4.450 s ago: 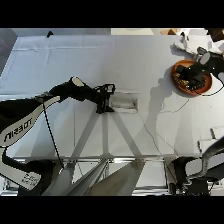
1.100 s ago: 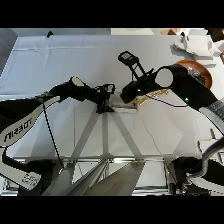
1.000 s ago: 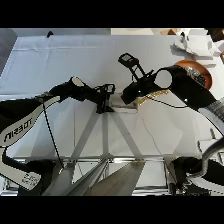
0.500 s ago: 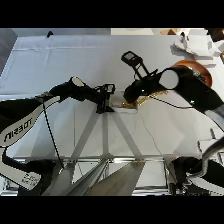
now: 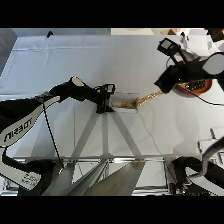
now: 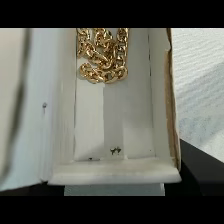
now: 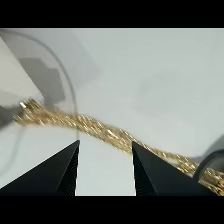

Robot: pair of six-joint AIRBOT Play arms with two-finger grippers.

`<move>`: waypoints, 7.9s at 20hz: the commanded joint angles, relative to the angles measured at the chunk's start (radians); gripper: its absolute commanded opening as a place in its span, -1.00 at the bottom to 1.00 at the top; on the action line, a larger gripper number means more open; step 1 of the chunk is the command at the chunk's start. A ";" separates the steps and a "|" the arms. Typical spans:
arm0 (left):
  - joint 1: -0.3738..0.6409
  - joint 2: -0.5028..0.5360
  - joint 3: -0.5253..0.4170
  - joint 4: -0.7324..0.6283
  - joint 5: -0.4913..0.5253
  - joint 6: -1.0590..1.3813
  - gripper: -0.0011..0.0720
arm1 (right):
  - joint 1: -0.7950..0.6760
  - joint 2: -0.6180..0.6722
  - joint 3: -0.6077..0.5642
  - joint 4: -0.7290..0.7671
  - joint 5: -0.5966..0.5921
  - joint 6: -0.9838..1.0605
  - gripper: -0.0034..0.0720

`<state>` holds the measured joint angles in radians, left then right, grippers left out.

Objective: Fold the box and place the chain.

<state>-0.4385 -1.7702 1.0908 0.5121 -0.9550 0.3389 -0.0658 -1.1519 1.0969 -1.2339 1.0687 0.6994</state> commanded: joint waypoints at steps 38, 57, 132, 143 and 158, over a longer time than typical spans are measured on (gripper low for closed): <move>0.000 0.000 0.000 0.000 0.000 0.000 -0.46 | -0.033 -0.433 0.000 0.012 -0.011 -0.775 -0.89; 0.000 0.000 0.000 0.000 0.000 0.000 -0.46 | 0.214 -0.082 0.000 0.139 0.193 -0.433 -0.89; 0.000 0.000 -0.001 0.000 0.000 0.000 -0.46 | 0.046 -0.438 -0.003 -0.095 -0.013 0.557 -0.36; 0.000 0.000 0.000 -0.002 0.000 0.000 -0.46 | 0.079 -0.236 -0.003 -0.096 -0.047 0.470 -0.89; 0.000 0.000 0.000 -0.002 0.000 0.000 -0.46 | 0.209 -0.049 -0.003 0.037 0.251 0.309 -0.89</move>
<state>-0.4385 -1.7702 1.0908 0.5098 -0.9546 0.3389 0.1165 -1.2079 1.0931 -1.2224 1.2888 1.0241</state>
